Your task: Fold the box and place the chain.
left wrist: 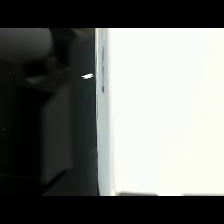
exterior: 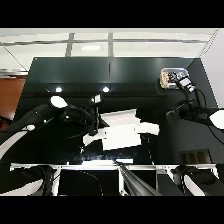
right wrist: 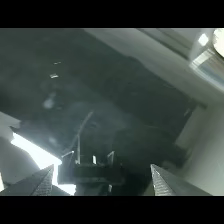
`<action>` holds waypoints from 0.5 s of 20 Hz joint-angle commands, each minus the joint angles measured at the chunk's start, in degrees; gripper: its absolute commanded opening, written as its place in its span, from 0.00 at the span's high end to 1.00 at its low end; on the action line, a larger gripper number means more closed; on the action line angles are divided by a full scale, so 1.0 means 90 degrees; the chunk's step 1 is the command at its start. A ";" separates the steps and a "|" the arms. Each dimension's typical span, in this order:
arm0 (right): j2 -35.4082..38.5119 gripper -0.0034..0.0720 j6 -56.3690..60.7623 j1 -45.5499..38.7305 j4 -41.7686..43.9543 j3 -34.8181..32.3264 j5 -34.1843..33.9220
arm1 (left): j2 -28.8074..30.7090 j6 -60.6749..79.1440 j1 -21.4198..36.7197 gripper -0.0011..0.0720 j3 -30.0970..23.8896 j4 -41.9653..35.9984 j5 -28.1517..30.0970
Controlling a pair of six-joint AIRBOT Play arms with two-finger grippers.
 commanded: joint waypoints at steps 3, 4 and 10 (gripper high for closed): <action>-0.0027 0.02 -0.1365 0.0430 0.0452 -0.0112 0.0223 | -0.0223 0.0991 -0.0260 0.95 -0.0209 -0.0134 0.0760; -0.0029 0.02 -0.1384 0.0510 0.0493 -0.0163 0.0304 | -0.0274 0.0991 -0.0257 0.95 -0.0219 -0.0078 0.0797; -0.0044 0.02 -0.2006 0.1001 0.0935 -0.0775 0.0629 | -0.0350 0.0894 -0.0260 0.95 -0.0238 0.0121 0.1027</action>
